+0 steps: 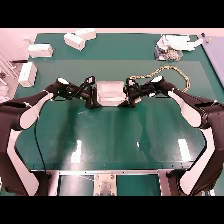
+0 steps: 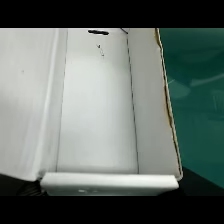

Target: Fold the box and place the chain.

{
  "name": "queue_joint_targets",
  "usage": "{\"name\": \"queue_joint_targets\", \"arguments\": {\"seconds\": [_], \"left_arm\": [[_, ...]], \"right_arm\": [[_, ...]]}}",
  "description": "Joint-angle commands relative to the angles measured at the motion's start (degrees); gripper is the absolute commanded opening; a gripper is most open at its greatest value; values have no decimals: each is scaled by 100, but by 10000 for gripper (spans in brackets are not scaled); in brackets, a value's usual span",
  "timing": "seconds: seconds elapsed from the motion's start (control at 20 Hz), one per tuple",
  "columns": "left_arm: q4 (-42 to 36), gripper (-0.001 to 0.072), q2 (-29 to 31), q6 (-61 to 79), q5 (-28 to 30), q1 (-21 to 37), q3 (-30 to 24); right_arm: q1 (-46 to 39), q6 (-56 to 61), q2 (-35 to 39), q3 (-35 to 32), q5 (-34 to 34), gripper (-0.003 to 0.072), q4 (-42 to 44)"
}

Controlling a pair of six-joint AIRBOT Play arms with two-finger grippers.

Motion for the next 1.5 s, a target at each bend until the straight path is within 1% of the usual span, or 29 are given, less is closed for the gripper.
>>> {"name": "queue_joint_targets", "arguments": {"seconds": [0.0,0.1,0.15,0.2,1.45], "left_arm": [[15,720,-4,-98,50,-4,4],[17,720,-4,-98,44,-4,4],[33,642,-2,-96,-15,-4,4],[48,628,-4,-98,-20,-9,4],[0,630,-2,-79,-2,-9,4]], "right_arm": [[2,-4,4,2,9,591,-4],[2,-4,4,2,9,591,-4],[2,-4,4,2,9,591,-4],[2,-4,4,2,9,591,-4],[2,-4,4,2,9,591,-4]]}}
